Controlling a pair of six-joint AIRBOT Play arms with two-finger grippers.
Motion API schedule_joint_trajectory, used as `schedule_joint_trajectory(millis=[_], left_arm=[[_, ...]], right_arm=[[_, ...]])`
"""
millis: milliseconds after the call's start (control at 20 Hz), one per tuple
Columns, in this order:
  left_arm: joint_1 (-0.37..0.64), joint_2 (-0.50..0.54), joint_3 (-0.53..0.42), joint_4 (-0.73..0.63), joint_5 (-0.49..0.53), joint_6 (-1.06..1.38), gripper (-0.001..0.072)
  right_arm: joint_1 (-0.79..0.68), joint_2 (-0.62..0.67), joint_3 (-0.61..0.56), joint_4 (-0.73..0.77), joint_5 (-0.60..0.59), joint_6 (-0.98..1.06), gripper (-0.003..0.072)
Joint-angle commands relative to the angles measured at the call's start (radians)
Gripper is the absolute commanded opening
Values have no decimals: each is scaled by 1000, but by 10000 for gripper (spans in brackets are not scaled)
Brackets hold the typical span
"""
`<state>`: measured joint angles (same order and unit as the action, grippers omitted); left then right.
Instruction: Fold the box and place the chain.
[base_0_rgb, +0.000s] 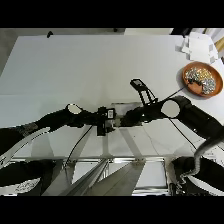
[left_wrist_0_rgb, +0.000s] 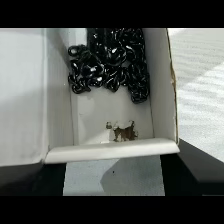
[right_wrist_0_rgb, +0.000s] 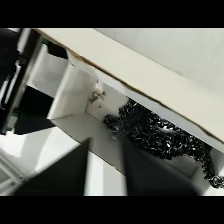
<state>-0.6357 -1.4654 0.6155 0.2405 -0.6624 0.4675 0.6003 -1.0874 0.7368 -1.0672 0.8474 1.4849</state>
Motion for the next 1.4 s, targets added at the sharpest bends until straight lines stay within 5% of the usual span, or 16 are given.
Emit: schedule_joint_trajectory(millis=[0,350,650,950,1100,1350], left_arm=[[0,0,1,0,0,0,69],[0,0,1,0,0,0,69],[0,0,1,0,0,0,69],[0,0,1,0,0,0,69],[0,0,1,0,0,0,69],[0,0,1,0,0,0,69]], right_arm=[[1,-18,0,16,21,8,319],[1,140,0,-18,67,21,314],[-4,261,-1,-581,159,439,315],[-225,144,-2,-661,97,551,319],[-325,24,-2,-660,26,569,434],[-378,-113,-2,-661,-68,580,432]])
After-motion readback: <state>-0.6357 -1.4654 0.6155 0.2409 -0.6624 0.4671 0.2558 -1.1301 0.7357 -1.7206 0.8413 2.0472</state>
